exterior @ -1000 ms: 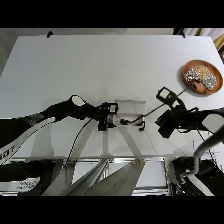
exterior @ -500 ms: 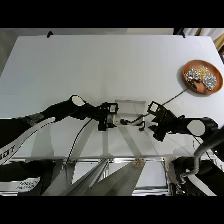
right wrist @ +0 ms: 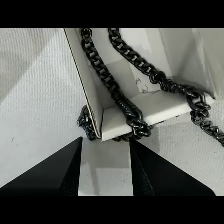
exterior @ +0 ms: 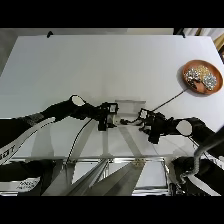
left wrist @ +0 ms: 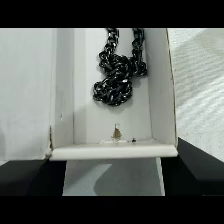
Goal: Fold the box and place the chain.
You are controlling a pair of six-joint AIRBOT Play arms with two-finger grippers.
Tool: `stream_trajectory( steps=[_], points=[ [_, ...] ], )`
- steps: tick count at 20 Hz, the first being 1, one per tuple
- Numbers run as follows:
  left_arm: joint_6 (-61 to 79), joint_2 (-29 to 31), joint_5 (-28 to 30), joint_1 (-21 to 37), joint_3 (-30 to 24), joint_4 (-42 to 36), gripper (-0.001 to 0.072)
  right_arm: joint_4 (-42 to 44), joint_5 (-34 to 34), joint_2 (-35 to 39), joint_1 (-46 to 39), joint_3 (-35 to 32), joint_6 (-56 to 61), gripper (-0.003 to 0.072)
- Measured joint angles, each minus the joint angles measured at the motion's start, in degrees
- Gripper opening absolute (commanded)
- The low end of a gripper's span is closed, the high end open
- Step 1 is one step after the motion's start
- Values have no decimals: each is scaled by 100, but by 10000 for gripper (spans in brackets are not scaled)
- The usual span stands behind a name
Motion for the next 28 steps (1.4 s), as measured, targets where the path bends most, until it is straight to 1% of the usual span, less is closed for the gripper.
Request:
stream_trajectory(
  steps=[9,11,14,15,16,18,19,20,22,24,28],
  points=[
    [0,0,0,0,0,0,256,-17,-319,-190,35,0,138,286],
    [0,0,0,0,-2,-2,256,-37,-332,-234,33,0,138,261],
    [0,0,0,0,-2,0,256,-48,-330,-321,37,0,153,255],
    [0,0,0,0,-2,-2,256,-44,-339,-341,48,0,155,223],
    [0,0,0,0,-2,0,256,-44,-332,-354,66,2,155,174],
    [0,0,2,0,-2,0,256,-44,-348,-382,120,0,170,143],
    [0,0,2,0,-2,-2,256,-70,-343,-382,144,0,175,52],
    [0,0,0,0,0,0,256,-94,-337,-382,162,0,203,32],
    [0,0,0,0,-2,0,256,-160,-275,-356,186,0,293,13],
    [0,0,0,0,-2,0,256,-256,-98,-264,197,0,422,13],
    [0,0,0,0,0,0,256,-514,157,177,205,9,815,13]
  ],
)
